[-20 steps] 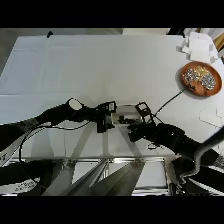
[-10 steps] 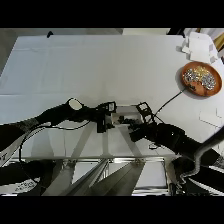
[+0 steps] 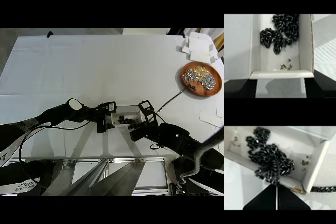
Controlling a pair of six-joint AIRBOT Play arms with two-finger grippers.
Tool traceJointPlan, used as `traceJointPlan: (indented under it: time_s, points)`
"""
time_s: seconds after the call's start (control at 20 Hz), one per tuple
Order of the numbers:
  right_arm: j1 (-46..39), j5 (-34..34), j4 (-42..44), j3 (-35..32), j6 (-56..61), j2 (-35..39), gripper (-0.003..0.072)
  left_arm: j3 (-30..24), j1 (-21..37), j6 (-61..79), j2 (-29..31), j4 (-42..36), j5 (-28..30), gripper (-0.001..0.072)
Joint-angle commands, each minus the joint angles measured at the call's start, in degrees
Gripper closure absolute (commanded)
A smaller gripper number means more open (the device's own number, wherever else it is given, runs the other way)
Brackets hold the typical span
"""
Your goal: Fold the box and place the chain.
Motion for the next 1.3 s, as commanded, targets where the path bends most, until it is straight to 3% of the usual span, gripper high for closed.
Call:
traceJointPlan:
  time_s: [0.0,0.05,0.1,0.45,0.65,0.9,1.25]
  points:
    - [0.02,2.14,-0.90,0.02,-0.07,3.54,0.0671,-0.02,0.02,0.00,0.02,0.02,0.02,0.0437]
    - [0.02,2.38,-0.87,0.02,-0.22,3.37,0.0621,0.00,0.02,0.00,0.02,0.02,0.02,0.0437]
    - [0.02,2.38,-0.87,0.02,-0.20,3.04,0.0504,-0.02,0.02,0.00,0.02,0.02,0.02,0.0437]
    - [0.02,4.00,-1.03,0.02,0.04,-1.25,0.0502,0.00,0.02,0.00,0.02,0.02,0.02,0.0437]
    - [0.02,8.39,-0.63,0.00,0.02,-1.40,0.0502,0.00,0.02,0.00,0.02,0.02,0.02,0.0437]
    - [0.02,-0.52,-0.63,0.02,1.92,-1.73,0.0506,0.00,0.02,0.00,0.02,0.02,0.02,0.0437]
    - [0.02,-2.03,-0.61,0.00,2.86,-5.73,0.0506,0.00,0.02,0.00,0.02,0.02,0.02,0.0437]
